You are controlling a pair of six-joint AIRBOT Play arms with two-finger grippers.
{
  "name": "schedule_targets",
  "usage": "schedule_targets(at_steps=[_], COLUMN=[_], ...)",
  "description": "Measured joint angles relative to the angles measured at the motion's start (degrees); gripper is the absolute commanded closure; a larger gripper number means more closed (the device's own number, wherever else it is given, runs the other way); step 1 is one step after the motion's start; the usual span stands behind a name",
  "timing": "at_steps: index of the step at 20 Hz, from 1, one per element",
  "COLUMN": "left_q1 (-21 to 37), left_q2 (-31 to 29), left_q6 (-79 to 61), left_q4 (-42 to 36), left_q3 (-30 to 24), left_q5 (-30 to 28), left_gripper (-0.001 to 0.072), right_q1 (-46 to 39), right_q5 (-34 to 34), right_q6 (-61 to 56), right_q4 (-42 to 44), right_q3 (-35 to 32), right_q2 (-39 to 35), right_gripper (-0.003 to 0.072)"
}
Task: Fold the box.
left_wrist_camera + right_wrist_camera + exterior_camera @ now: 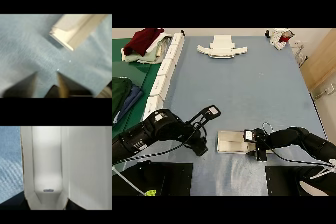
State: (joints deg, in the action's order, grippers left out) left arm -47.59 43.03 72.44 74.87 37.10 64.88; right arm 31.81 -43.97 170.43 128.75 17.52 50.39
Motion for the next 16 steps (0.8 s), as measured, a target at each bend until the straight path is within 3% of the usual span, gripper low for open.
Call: schedule_targets(at_steps=[3,6,10,16], left_q1=[7.87,12.22,13.27,12.90], left_q2=[-0.57,0.31,3.28,9.44], left_q6=[-25.66,-46.21,-67.80,-84.32], left_q4=[-10.71,-20.44,-33.27,-45.70], left_q3=[-6.05,-11.87,-16.72,-18.45], left_q5=[-4.76,-12.07,-20.55,-25.92], left_gripper=[0.0014,0.0014,0.0014,0.0014], right_q1=[0.00,0.00,0.00,0.00], right_q5=[0.00,0.00,0.00,0.00], right_q6=[0.02,0.02,0.02,0.02], right_q4=[0.00,0.00,0.00,0.02], right_q3=[0.00,0.00,0.00,0.00], right_q2=[0.00,0.00,0.00,0.00], right_gripper=[0.0183,0.0183,0.0184,0.0183])
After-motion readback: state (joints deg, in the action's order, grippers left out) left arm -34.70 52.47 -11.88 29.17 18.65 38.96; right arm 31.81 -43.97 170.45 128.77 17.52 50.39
